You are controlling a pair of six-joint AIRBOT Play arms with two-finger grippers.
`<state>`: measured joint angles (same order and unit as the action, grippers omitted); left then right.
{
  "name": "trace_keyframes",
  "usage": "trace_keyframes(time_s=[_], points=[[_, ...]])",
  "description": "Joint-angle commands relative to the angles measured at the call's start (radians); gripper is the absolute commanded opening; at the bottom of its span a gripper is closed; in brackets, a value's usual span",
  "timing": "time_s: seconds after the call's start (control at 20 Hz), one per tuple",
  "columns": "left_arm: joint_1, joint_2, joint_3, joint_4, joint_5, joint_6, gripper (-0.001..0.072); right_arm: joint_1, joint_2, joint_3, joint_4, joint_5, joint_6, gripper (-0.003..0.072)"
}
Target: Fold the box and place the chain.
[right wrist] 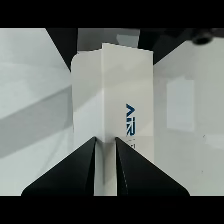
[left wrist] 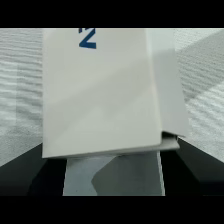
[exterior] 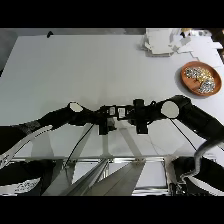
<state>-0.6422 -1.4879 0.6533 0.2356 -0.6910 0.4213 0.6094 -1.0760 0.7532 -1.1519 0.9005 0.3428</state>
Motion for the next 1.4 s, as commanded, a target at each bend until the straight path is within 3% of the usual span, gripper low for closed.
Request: trace_keyframes(time_s=[0.0,0.55,1.35], points=[[0.0,0.001,-0.001,0.001,-0.001,0.001,0.0136,0.0,0.001,0.0,0.0,-0.006,0.002,0.0098],[0.0,0.001,0.0,0.001,-0.001,0.001,0.0136,-0.001,0.0,0.0,-0.011,-0.056,0.023,0.0099],[0.0,0.001,-0.001,0.001,-0.002,0.001,0.0136,-0.001,-0.02,-0.003,-0.018,-0.004,0.098,0.0101]])
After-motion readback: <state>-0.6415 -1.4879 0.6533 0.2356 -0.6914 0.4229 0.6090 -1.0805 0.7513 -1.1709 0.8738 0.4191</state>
